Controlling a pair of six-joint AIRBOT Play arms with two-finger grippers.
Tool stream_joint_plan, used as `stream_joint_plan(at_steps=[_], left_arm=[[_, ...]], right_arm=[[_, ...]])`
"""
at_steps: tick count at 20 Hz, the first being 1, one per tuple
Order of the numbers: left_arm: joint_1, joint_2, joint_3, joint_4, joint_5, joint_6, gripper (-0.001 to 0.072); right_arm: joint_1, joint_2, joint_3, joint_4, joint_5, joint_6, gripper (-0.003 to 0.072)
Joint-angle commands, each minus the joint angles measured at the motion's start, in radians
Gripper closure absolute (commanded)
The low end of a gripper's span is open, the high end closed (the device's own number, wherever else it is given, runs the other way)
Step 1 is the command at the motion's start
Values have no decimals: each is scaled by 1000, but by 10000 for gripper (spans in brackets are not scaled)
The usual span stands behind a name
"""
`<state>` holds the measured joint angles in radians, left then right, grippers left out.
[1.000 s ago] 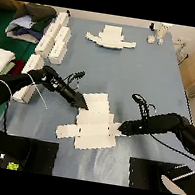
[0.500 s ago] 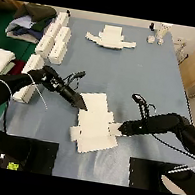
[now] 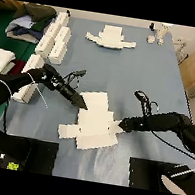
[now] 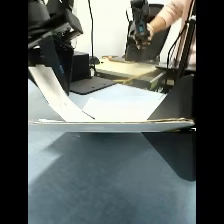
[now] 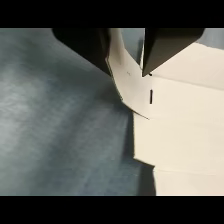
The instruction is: Fold the box.
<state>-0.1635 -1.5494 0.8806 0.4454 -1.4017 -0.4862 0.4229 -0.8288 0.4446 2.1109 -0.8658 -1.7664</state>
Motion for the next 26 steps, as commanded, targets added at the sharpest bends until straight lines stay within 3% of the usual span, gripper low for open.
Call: stream_joint_plan(at_steps=[1, 4, 6, 9, 18, 24, 26], left_arm=[[-12, 45, 37, -5, 26, 140, 699], [-39, 149, 42, -3, 109, 272, 699], [-66, 204, 40, -3, 155, 341, 699], [-132, 267, 11, -1, 259, 455, 701], [-386, 466, -261, -2, 689, 659, 701], [-443, 460, -301, -4, 786, 703, 698], [-424, 460, -295, -4, 758, 702, 698]], right_arm=[[-36, 1, 51, -287, 15, 204, 404], [-96, 1, 96, -506, 12, 416, 402], [-140, 0, 115, -537, 14, 443, 316], [-185, 1, 132, -537, 24, 443, 298], [-195, 1, 154, -567, 80, 531, 298], [-195, 1, 153, -559, 80, 536, 298], [-195, 1, 153, -558, 78, 536, 298]])
